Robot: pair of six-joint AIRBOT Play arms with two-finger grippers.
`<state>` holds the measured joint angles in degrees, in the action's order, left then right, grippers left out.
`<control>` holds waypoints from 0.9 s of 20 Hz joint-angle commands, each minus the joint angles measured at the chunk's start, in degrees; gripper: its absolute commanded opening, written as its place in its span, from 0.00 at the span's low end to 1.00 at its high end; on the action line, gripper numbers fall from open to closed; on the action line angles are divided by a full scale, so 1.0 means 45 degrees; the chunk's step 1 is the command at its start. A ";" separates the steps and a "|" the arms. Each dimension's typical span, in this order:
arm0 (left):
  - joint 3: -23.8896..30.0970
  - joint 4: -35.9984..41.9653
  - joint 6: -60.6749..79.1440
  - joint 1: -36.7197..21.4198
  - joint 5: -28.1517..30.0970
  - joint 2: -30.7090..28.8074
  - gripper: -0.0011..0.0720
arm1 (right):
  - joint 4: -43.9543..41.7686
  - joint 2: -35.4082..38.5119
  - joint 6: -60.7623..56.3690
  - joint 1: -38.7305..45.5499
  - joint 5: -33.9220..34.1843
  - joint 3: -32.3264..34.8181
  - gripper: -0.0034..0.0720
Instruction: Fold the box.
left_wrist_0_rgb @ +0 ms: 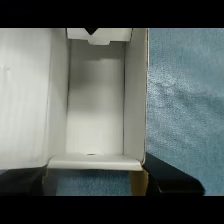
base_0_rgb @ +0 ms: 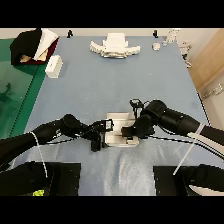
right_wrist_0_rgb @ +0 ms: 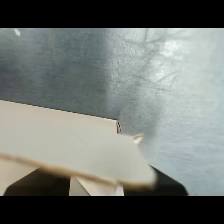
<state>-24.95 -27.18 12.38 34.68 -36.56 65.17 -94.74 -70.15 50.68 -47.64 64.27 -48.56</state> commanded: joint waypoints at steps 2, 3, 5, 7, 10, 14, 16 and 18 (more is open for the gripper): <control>-0.0010 -0.0005 0.0000 -0.0005 0.0005 -0.0005 0.65 | 0.1010 -0.0767 -0.1957 -0.0627 0.0636 -0.0452 0.60; -0.0010 -0.0005 0.0000 -0.0005 0.0005 -0.0005 0.65 | 0.1054 -0.0767 -0.2147 -0.0627 0.0636 -0.0461 0.60; -0.0010 -0.0005 0.0005 -0.0005 0.0005 -0.0005 0.65 | 0.1044 -0.0767 -0.2297 -0.0627 0.0636 -0.0461 0.53; -0.0010 -0.0005 0.0005 -0.0005 0.0005 0.0000 0.65 | 0.1054 -0.0772 -0.2506 -0.0627 0.0631 -0.0461 0.52; -0.0010 -0.0005 0.0005 -0.0005 0.0005 -0.0005 0.65 | 0.1049 -0.0767 -0.2492 -0.0627 0.0636 -0.0461 0.08; -0.0010 -0.0005 0.0000 -0.0005 0.0005 -0.0005 0.65 | 0.1049 -0.0767 -0.2492 -0.0627 0.0636 -0.0461 0.05; -0.0010 -0.0005 0.0000 -0.0005 0.0005 -0.0005 0.65 | 0.1044 -0.0767 -0.2487 -0.0627 0.0597 -0.0466 0.24; -0.0010 -0.0005 0.0000 -0.0005 0.0005 -0.0005 0.65 | 0.0947 -0.0738 -0.2477 -0.0627 0.0733 -0.0466 0.50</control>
